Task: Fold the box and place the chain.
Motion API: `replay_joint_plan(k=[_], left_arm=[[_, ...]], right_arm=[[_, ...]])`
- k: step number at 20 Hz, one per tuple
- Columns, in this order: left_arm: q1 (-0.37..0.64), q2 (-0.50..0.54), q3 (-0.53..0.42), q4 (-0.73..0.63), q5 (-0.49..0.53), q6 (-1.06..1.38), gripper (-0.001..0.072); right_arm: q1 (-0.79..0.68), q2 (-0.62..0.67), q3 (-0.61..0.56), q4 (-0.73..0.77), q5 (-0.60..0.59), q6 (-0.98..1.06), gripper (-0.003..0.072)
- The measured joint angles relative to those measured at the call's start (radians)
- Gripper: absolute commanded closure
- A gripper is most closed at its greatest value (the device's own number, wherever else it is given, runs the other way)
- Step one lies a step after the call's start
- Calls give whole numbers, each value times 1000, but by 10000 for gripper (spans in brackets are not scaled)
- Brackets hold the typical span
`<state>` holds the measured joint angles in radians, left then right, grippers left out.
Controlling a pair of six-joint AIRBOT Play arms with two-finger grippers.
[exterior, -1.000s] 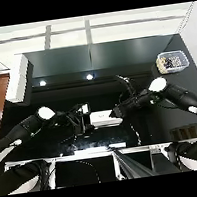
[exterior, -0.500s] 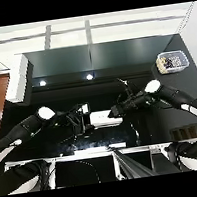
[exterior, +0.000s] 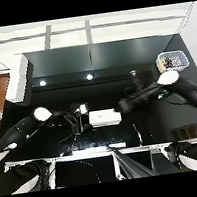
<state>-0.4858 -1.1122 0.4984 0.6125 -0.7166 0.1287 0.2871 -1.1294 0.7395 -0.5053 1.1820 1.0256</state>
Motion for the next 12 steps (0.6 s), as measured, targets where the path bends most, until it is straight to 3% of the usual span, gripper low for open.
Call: replay_joint_plan(k=[4, 7, 12], left_arm=[[33, 100, 3, 119, -64, -124, -11], [23, 135, 33, 115, -124, -161, -9], [-76, 53, 145, 52, -101, -183, -9]], right_arm=[[-185, 161, 8, -84, 97, 27, 676], [-298, 216, 11, -129, 122, 43, 675], [-367, 241, 11, -152, 115, 50, 675]])
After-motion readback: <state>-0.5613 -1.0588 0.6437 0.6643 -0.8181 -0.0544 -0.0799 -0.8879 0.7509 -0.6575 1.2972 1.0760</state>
